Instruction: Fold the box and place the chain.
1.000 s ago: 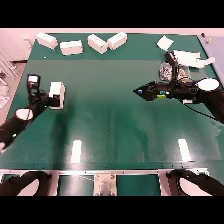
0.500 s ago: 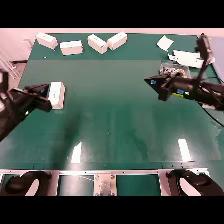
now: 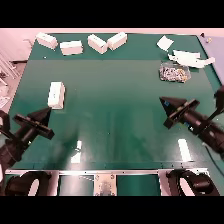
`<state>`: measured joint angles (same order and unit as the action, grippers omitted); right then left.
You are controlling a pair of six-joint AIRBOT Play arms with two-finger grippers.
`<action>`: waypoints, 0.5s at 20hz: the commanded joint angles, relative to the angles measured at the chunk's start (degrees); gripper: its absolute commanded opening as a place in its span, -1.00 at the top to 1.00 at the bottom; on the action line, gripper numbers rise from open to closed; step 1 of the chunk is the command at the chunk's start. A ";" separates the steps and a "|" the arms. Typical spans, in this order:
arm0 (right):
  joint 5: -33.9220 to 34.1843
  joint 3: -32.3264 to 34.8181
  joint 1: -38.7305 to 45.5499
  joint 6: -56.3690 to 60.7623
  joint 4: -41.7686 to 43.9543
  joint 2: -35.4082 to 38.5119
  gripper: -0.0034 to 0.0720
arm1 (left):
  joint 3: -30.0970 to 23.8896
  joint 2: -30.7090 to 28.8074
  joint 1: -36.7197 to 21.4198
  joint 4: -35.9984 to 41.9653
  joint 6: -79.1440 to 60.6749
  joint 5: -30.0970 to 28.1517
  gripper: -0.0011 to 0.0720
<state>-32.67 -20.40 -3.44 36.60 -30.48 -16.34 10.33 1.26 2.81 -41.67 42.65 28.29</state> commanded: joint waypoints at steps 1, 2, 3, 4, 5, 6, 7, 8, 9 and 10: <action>4.98 9.27 -0.02 -1.29 -0.22 6.56 0.87 | -5.11 -1.73 -0.04 -0.22 0.26 -0.26 0.92; 5.22 10.10 -0.02 -1.29 -0.22 6.97 0.87 | -5.66 -1.70 -0.04 -0.22 -0.09 -0.31 0.92; 5.22 10.45 -0.02 -1.29 -0.24 6.99 0.87 | -6.03 -1.70 -0.04 -0.20 -0.20 -0.33 0.92; 5.20 10.62 -0.02 -1.27 -0.24 6.99 0.87 | -6.19 -1.70 -0.04 -0.20 -0.20 -0.33 0.91; 5.18 10.75 -0.04 -1.25 -0.17 6.99 0.87 | -6.19 -1.70 -0.04 -0.20 -0.11 -0.26 0.92; 5.18 10.75 -0.02 -1.22 -0.17 6.99 0.87 | -6.19 -1.70 -0.04 -0.15 -0.04 -0.33 0.91; 5.16 10.80 -0.04 -0.61 -0.17 6.99 0.87 | -6.19 -1.70 -0.04 -0.13 -0.02 -0.26 0.91; 5.20 10.80 -0.04 -0.66 -0.17 6.99 0.87 | -6.16 -1.70 -0.04 0.04 0.00 -0.17 0.91; 5.20 10.80 -0.02 -0.66 -0.17 6.99 0.87 | -6.16 -1.70 -0.04 0.07 -0.02 -0.26 0.91; 5.20 10.80 -0.04 -0.66 -0.17 6.99 0.87 | -6.16 -1.70 -0.04 0.07 -0.02 -0.26 0.91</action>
<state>-27.75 -10.09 -3.44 35.64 -30.63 -9.65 4.45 -0.38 2.79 -41.76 42.65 28.05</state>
